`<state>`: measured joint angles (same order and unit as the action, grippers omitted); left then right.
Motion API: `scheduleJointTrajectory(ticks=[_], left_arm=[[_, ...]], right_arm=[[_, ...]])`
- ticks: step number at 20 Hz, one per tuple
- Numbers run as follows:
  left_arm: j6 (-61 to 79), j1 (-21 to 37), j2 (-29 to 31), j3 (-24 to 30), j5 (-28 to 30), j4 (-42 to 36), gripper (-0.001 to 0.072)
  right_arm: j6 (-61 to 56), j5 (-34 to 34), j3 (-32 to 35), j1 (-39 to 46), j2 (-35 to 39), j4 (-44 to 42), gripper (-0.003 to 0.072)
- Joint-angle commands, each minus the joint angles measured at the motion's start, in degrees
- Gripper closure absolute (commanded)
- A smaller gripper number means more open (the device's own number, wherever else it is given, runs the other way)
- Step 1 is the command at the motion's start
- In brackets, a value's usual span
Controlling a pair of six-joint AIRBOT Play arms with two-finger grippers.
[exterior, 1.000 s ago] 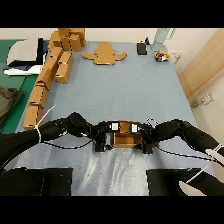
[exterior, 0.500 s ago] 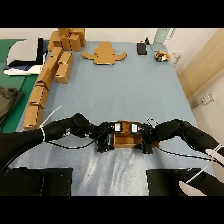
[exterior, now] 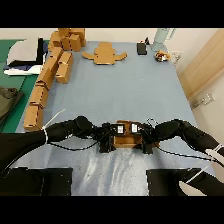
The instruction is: Fold the box.
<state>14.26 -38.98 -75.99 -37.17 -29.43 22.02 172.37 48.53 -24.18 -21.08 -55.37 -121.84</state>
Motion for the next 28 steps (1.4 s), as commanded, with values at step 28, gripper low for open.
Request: scheduleJointTrajectory(ticks=[28], left_arm=[[-2.1, -0.7, -0.1, -0.4, 0.8, 1.8, 0.0237]], right_arm=[[0.0, 0.0, 0.0, 0.0, 0.0, 0.0, 0.0218]])
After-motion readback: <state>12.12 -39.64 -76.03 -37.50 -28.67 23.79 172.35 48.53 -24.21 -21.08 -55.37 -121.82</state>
